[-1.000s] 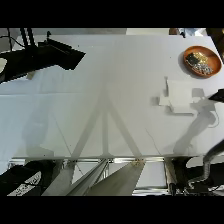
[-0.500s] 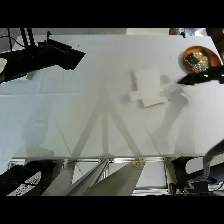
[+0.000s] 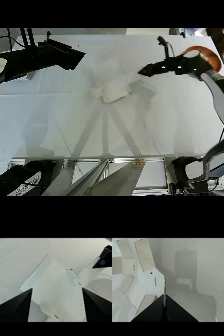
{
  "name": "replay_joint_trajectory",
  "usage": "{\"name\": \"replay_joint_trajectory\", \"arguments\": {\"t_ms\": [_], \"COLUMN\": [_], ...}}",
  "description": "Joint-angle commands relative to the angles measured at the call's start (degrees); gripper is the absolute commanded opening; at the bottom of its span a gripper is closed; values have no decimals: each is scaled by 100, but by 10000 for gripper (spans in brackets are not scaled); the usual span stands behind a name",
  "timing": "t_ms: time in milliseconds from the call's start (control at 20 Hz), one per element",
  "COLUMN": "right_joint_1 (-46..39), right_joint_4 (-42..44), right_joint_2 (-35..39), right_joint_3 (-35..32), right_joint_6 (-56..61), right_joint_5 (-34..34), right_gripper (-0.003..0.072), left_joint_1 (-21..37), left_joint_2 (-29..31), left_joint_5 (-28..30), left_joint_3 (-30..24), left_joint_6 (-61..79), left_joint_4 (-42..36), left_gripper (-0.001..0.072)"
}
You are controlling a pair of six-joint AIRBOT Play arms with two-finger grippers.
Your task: Fold the box and place the chain.
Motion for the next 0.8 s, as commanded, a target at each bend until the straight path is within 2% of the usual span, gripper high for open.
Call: {"name": "replay_joint_trajectory", "arguments": {"t_ms": [0, 200, 300, 500, 750], "right_joint_1": [485, 621, 621, 621, 621], "right_joint_4": [859, 1851, 2465, 3340, 3418], "right_joint_2": [17, 466, 791, 922, 925], "right_joint_3": [-352, -1523, -2159, -2837, -2868], "right_joint_6": [-743, -1963, -2817, -3580, -3620], "right_joint_5": [-1093, -2599, -3145, -3427, -3438], "right_gripper": [10, 10, 10, 10, 11], "left_joint_1": [-2, -2, -2, -2, -2], "left_joint_2": [4, 4, 4, 4, 4], "left_joint_5": [2, 2, 2, 2, 2], "left_joint_3": [7, 7, 7, 7, 7], "left_joint_6": [0, 0, 0, 0, 0], "left_joint_4": [2, 2, 2, 2, 2], "left_gripper": [700, 700, 700, 700, 700]}}
